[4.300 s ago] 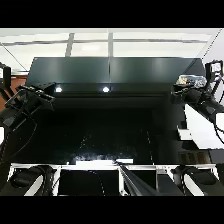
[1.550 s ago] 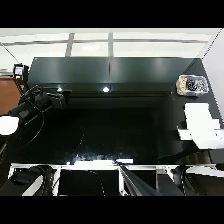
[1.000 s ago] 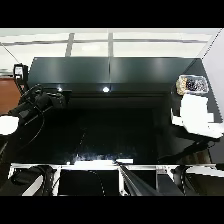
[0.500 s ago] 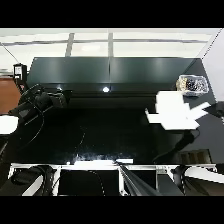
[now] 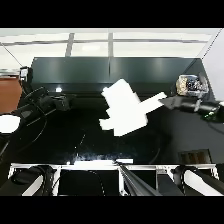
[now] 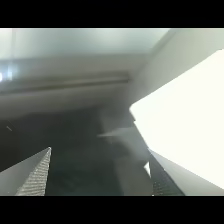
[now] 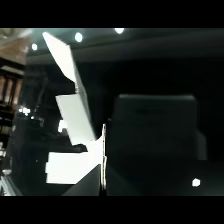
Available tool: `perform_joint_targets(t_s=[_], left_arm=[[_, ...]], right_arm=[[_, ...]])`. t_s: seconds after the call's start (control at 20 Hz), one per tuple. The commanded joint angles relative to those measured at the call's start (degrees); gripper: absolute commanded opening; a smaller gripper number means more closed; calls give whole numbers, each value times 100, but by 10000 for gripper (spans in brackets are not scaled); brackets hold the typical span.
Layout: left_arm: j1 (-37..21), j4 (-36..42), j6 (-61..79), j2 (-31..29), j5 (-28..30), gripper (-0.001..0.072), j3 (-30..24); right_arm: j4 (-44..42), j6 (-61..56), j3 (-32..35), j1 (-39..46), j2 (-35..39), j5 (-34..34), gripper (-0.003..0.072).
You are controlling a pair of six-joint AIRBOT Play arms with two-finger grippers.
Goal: Fold the box and place the chain.
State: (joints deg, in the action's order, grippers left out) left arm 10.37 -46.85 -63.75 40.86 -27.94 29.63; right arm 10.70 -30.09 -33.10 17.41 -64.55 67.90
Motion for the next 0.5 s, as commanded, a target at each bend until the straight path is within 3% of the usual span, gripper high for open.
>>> perform_joint_targets(t_s=[0.0,0.2,0.35,0.45], left_arm=[[2,824,13,293,-385,704,-63],[-15,1060,-105,1060,-1056,704,-57],[-391,1154,-496,1867,-2188,704,107],[-656,1169,-387,2275,-2671,704,160]], right_arm=[[-911,570,1259,-1274,935,-1615,14],[-916,634,1563,-2413,1064,-2638,14],[-1163,634,1563,-2957,1064,-3215,14],[-1220,636,1563,-3075,1064,-3259,15]])
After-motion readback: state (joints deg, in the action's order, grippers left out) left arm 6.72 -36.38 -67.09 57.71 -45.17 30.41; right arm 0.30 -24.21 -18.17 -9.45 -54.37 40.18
